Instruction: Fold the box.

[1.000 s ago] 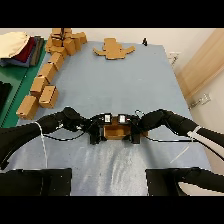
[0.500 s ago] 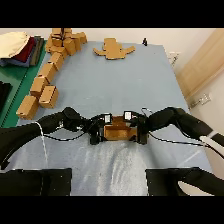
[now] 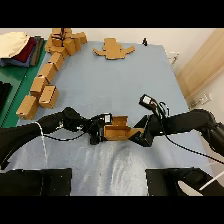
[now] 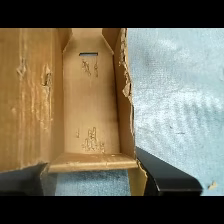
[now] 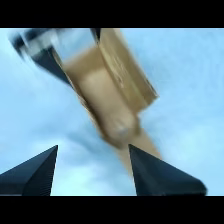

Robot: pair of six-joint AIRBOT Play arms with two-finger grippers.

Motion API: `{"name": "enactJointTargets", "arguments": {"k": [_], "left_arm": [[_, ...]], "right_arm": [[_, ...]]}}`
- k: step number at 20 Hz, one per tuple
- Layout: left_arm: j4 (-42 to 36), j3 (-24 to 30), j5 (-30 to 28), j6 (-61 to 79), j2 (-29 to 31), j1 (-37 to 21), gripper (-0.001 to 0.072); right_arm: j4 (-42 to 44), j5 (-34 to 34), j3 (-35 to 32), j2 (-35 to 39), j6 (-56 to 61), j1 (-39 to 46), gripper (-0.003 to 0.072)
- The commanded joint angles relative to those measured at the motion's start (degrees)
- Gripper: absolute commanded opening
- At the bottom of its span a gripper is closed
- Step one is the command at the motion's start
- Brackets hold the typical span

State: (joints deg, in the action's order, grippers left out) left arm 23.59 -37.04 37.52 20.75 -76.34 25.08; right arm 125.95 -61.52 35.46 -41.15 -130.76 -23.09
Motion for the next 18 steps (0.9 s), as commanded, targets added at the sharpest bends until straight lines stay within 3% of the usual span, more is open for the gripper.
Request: {"name": "enactJointTargets", "arguments": {"k": [1,4,8,9,11,18], "left_arm": [[0.0,0.0,0.0,0.0,0.0,-0.1,0.0352],[0.0,0.0,0.0,0.0,0.0,-0.1,0.0352],[0.0,0.0,0.0,0.0,0.0,-0.1,0.0352],[0.0,0.0,0.0,0.0,0.0,-0.1,0.0352],[0.0,0.0,0.0,0.0,0.0,-0.1,0.0353],[0.0,0.0,0.0,0.0,0.0,-0.1,0.0352]], "right_arm": [[6.4,0.0,0.0,2.1,20.1,-1.4,0.0704],[6.4,1.8,0.0,1.1,34.3,-4.1,0.0705],[6.6,10.2,0.0,-3.7,44.8,-8.1,0.07],[6.6,12.7,0.1,-5.3,46.0,-8.9,0.0566],[6.5,15.2,1.2,-8.2,48.9,-9.0,0.0003],[-0.9,16.3,10.1,-20.2,44.2,-4.0,0.0002]]}}
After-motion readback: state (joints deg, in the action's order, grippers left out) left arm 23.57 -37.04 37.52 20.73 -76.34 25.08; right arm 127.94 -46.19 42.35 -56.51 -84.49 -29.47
